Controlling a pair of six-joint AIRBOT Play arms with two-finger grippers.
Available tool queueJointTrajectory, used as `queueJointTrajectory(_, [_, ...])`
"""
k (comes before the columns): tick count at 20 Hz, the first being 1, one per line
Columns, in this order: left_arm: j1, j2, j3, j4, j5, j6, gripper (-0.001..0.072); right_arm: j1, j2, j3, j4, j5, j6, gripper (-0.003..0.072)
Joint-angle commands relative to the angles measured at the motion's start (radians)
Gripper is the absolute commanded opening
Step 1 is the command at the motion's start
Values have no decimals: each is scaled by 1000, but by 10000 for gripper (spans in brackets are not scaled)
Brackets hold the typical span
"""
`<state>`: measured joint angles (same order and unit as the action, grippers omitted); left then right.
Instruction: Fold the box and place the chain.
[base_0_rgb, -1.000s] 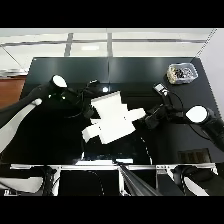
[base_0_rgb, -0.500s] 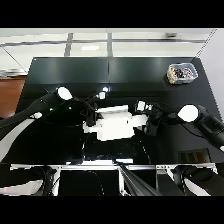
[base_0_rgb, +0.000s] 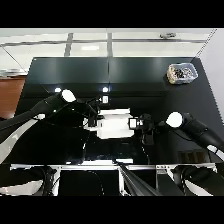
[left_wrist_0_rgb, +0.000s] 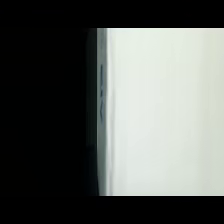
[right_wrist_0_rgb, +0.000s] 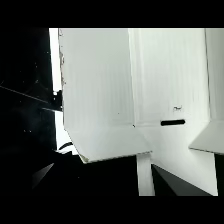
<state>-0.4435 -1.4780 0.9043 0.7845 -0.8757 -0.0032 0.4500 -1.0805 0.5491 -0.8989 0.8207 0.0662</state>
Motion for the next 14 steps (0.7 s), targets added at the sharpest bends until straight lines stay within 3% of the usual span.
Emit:
queueJointTrajectory(1, [-1,-1,0,0,0,3,30,53,-6,-37,92,-135,-23,702])
queueJointTrajectory(3, [-1,-1,0,0,0,3,30,76,-6,-37,186,-196,-24,702])
queueJointTrajectory(14, [-1,-1,0,0,0,3,31,35,-5,48,192,-196,-139,702])
